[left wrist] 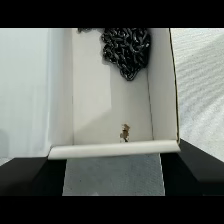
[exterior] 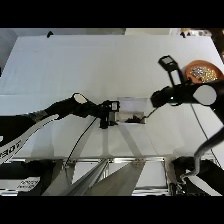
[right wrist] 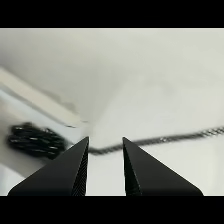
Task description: Fold the box and place the chain.
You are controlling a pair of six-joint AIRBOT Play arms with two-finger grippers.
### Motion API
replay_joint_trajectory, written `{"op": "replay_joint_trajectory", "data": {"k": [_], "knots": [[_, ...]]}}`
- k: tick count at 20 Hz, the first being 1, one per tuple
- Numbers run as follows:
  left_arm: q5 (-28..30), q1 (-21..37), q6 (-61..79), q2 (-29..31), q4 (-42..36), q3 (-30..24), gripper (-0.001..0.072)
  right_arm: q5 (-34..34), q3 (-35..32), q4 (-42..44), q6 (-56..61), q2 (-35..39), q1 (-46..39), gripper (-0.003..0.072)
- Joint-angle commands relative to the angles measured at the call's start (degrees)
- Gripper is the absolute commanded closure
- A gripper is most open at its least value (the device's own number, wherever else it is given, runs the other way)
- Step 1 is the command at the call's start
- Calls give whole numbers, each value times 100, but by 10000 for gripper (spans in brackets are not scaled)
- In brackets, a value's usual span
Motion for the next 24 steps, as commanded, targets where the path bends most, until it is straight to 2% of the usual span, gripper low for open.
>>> {"op": "replay_joint_trajectory", "data": {"k": [1,7,8,9,10,18,19,20,21,22,24], "knots": [[0,2,0,4,0,0,504,153,31,-785,125,-201,-686,446],[2,2,0,4,0,0,504,-98,-177,-807,264,-1318,-944,443],[0,2,0,4,0,0,504,-118,-177,-813,264,-1515,-944,412],[0,2,0,4,0,0,504,-162,-177,-833,267,-1670,-944,342],[0,2,0,4,0,0,504,-227,-177,-863,271,-1803,-944,325],[0,2,0,4,0,0,504,-437,-177,-874,566,-2374,-944,332],[0,2,0,4,0,0,504,-433,-179,-872,566,-2450,-944,365],[0,2,0,4,0,0,504,-433,-179,-874,566,-2514,-944,454],[0,2,0,4,0,0,504,-437,-179,-874,566,-2520,-944,609],[0,2,0,4,0,0,504,-433,-177,-874,564,-2496,-942,669],[0,2,0,4,0,0,504,-382,-177,-879,562,-2371,-942,669]]}}
